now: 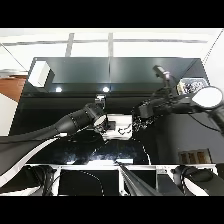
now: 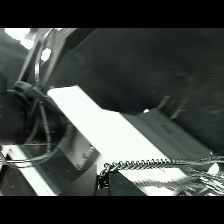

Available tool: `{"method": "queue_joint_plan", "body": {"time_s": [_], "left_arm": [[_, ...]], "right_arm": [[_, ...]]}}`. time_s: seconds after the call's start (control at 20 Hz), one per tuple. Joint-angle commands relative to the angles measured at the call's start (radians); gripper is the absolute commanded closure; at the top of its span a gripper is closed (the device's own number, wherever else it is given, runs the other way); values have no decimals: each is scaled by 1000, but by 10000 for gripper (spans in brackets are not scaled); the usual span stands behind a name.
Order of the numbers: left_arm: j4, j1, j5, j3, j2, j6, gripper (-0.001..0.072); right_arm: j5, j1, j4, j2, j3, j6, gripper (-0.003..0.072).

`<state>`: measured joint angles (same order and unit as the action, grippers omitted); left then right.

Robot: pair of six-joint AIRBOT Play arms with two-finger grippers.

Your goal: Fold the box and place the chain.

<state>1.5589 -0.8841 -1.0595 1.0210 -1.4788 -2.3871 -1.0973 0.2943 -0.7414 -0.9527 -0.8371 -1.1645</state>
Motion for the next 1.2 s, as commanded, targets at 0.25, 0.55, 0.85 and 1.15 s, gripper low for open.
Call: {"method": "queue_joint_plan", "body": {"time_s": [0.25,0.55,0.85,1.15], "left_arm": [[0,0,0,0,0,0,673],[0,0,0,0,0,0,673],[0,0,0,0,0,0,673],[0,0,1,0,0,0,673]], "right_arm": [[-56,29,61,81,93,-35,637],[119,181,88,7,103,-32,468],[-97,-168,-8,81,102,75,125],[208,-332,-561,72,207,246,-29]]}}
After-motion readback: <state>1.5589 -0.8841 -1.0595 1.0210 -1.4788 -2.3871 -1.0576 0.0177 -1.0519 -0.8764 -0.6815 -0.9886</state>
